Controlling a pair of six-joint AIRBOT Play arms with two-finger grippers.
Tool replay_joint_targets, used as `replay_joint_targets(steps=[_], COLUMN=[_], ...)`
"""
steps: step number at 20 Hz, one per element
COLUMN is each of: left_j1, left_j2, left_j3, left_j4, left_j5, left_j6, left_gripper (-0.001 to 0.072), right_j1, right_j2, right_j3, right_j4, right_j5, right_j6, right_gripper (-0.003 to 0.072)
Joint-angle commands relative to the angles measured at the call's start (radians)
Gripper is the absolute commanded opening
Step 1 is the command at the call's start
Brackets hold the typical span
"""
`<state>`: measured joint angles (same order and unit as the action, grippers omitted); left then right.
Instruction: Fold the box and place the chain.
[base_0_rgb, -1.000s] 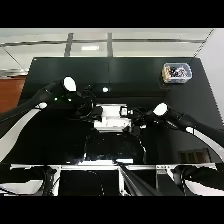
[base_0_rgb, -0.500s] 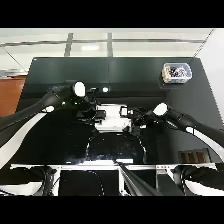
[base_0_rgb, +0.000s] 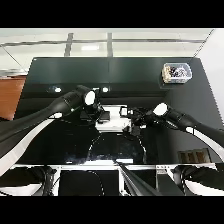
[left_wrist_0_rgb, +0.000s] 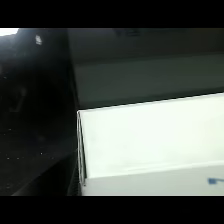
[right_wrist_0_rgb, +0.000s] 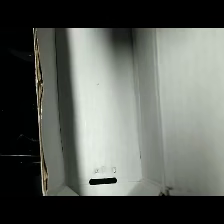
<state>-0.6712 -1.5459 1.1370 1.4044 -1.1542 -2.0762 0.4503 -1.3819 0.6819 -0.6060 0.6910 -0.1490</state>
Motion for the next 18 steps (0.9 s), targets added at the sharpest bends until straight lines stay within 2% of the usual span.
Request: replay_joint_targets(steps=[1, 5, 6, 7, 9, 10, 11, 12, 13, 14, 15, 16, 17, 18], left_j1=[-0.040, -0.040, -0.040, -0.040, -0.040, -0.040, -0.039, -0.037, -0.037, -0.037, -0.037, -0.037, -0.037, -0.038], left_j2=[-0.002, -0.002, -0.002, -0.002, -0.002, -0.002, -0.002, -0.002, -0.002, -0.002, -0.002, -0.002, -0.002, -0.002], left_j3=[0.001, 0.001, 0.001, 0.001, 0.001, 0.001, 0.002, 0.002, 0.002, 0.002, 0.002, 0.002, 0.002, 0.002], left_j4=[0.091, 0.088, 0.087, 0.087, 0.087, 0.087, 0.084, 0.078, 0.079, 0.079, 0.079, 0.079, 0.079, 0.079], left_j5=[-0.010, -0.009, -0.009, -0.009, -0.010, -0.010, -0.010, -0.010, -0.011, -0.013, -0.015, -0.015, -0.011, -0.007], left_j6=[-0.072, -0.116, -0.132, -0.131, -0.131, -0.131, -0.131, -0.132, -0.132, -0.133, -0.141, -0.151, -0.151, -0.153], left_gripper=[0.0274, 0.0273, 0.0176, 0.0027, 0.0026, 0.0044, 0.0174, 0.0343, 0.0371, 0.0366, 0.0309, 0.0109, 0.0025, 0.0025], right_j1=[0.000, 0.000, 0.000, 0.000, 0.000, 0.000, 0.000, 0.000, 0.000, 0.000, 0.000, 0.000, 0.000, 0.000], right_j2=[0.000, 0.000, 0.000, 0.000, 0.000, 0.000, 0.000, 0.000, 0.000, 0.000, 0.000, 0.000, 0.000, 0.000], right_j3=[0.000, 0.000, 0.000, 0.000, 0.000, 0.000, 0.000, 0.000, 0.000, 0.000, 0.000, 0.000, 0.000, 0.000], right_j4=[0.000, 0.000, 0.000, 0.000, 0.000, 0.000, 0.000, 0.000, 0.000, 0.000, 0.000, 0.000, 0.000, 0.001], right_j5=[0.000, 0.000, 0.000, 0.000, 0.000, 0.000, 0.000, 0.000, 0.000, 0.000, 0.000, 0.000, 0.000, 0.001], right_j6=[0.000, 0.000, 0.000, 0.000, 0.000, 0.000, 0.000, 0.000, 0.000, 0.000, 0.000, 0.000, 0.000, 0.000], right_gripper=[0.0247, 0.0247, 0.0247, 0.0247, 0.0247, 0.0247, 0.0248, 0.0247, 0.0247, 0.0247, 0.0247, 0.0247, 0.0247, 0.0247])
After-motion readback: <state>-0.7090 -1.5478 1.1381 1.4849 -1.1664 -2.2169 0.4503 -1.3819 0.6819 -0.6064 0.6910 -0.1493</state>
